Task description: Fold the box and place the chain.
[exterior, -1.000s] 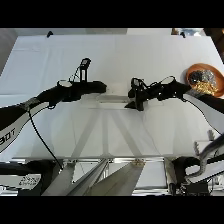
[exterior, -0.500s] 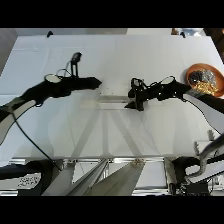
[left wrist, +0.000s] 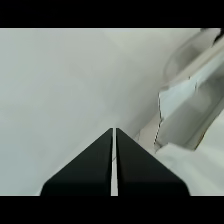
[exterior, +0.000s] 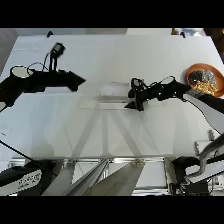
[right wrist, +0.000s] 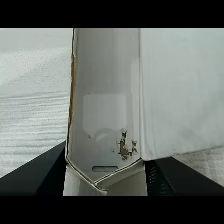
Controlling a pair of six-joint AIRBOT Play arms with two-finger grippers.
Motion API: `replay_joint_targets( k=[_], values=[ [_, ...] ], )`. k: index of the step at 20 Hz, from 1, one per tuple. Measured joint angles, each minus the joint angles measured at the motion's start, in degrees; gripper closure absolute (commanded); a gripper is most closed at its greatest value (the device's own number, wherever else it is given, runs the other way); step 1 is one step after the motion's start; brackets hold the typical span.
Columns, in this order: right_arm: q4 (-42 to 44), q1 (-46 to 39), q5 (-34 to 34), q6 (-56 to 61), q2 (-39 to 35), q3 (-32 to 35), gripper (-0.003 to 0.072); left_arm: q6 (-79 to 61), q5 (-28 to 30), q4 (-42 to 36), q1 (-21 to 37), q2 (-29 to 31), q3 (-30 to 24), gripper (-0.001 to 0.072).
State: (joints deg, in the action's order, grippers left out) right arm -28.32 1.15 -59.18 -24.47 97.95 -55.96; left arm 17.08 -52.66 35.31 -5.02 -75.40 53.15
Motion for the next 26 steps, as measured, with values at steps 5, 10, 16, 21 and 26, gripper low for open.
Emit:
replay_joint_targets(
  k=[5, 10, 16, 21, 26],
  values=[
    [0.00, 0.00, 0.00, 0.00, 0.00, 0.00, 0.0444, -15.50, -4.24, 7.17, -1.99, -2.91, 0.00, 0.0146],
    [0.00, 0.00, 0.00, 0.00, 0.00, 0.00, 0.0444, -23.52, -3.15, 8.24, -7.41, -9.16, 0.00, 0.0147],
    [0.00, 0.00, 0.00, 0.00, 0.00, 0.00, 0.0444, -25.86, 1.97, 8.52, -12.28, -13.27, 0.00, 0.0312],
    [0.00, 0.00, 0.02, 0.00, 0.00, 0.00, 0.0444, -29.53, 2.21, 7.58, -13.25, -13.94, 0.00, 0.0313],
    [0.00, 0.00, 0.02, 0.00, 0.00, 0.00, 0.0444, -35.43, 2.40, 4.66, -13.42, -14.01, 0.00, 0.0375]
  ],
)
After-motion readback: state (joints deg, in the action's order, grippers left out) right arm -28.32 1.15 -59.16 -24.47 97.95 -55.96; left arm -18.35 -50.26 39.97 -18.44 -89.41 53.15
